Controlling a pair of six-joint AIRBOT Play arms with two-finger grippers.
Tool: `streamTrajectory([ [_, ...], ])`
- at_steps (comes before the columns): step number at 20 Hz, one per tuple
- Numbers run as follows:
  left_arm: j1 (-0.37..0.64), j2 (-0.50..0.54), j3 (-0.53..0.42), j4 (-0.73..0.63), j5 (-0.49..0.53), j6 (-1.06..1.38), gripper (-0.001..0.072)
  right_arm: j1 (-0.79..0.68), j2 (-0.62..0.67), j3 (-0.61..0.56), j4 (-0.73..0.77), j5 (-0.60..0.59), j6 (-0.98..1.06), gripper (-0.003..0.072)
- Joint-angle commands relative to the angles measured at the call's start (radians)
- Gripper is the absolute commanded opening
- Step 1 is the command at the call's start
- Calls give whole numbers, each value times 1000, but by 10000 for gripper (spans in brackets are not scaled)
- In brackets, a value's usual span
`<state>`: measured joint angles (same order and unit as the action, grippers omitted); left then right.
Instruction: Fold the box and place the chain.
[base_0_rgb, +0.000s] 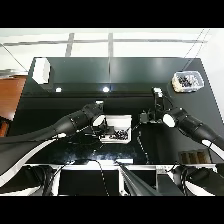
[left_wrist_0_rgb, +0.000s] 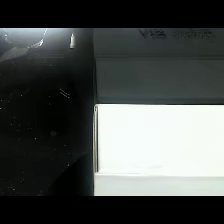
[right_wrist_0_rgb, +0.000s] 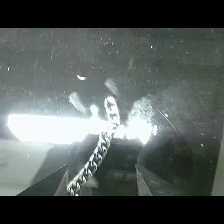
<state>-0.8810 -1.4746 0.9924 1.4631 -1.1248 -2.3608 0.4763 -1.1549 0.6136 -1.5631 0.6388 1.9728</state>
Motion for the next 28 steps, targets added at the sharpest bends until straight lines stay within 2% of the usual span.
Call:
streamTrajectory([
  [1,0,0,0,2,3,0,33,21,-26,-1,-76,-27,82,453],
  [8,0,0,0,2,16,0,32,62,-40,0,-125,-40,85,452],
  [10,0,0,0,2,16,0,33,62,-40,0,-126,-37,85,388],
  [12,0,0,0,2,16,0,33,62,-40,0,-126,-38,85,387],
  [13,0,0,0,2,17,0,33,62,-40,2,-132,-37,85,356],
  [17,0,0,0,2,18,0,33,121,-44,10,-224,-19,109,351],
  [22,0,0,0,1,17,0,32,122,-72,10,-226,8,130,348],
  [23,0,0,0,1,16,0,33,122,-72,10,-225,8,127,18],
  [28,0,0,0,2,17,0,33,122,-71,19,-227,18,117,21],
])
